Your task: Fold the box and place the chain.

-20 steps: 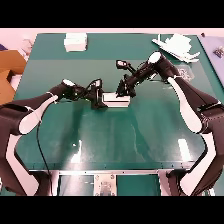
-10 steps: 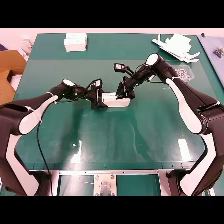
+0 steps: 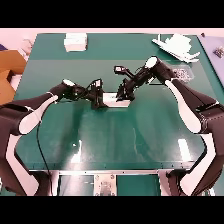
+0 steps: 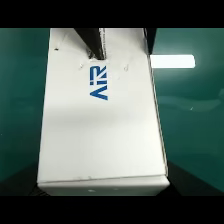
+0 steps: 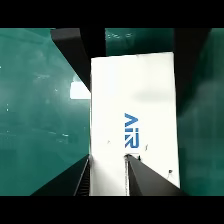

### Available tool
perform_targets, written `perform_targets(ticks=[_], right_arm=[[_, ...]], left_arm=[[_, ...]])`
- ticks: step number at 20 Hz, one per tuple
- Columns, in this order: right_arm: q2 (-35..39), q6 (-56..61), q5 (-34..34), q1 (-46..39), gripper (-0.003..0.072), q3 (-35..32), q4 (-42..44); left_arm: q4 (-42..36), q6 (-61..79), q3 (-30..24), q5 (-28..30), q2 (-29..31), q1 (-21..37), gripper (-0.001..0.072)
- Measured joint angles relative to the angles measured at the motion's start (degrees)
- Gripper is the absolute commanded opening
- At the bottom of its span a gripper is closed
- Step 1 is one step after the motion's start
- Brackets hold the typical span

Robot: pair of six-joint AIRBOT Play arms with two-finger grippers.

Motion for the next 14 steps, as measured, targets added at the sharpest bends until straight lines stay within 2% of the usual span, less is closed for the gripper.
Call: perform_targets(ticks=[5,7,8,9,14], right_arm=[[1.27,-0.35,1.14,-0.94,0.0277,-0.04,2.82],[1.42,-0.39,1.75,-1.29,0.0199,-0.11,3.5],[1.44,-0.39,1.88,-1.42,0.013,-0.13,4.04],[1.53,-0.44,2.12,-1.68,0.003,-0.28,4.9],[1.53,-2.36,1.25,-3.17,0.0009,-5.2,11.89]], left_arm=[[0.24,0.07,-0.02,-0.07,0.02,0.0,0.0529],[0.22,0.04,-0.02,0.09,0.02,0.04,0.0529],[0.22,0.04,-0.02,0.15,0.02,0.04,0.0529],[0.22,0.02,-0.02,0.2,0.02,0.04,0.0529],[0.24,0.0,-0.02,0.26,0.04,0.02,0.0529]])
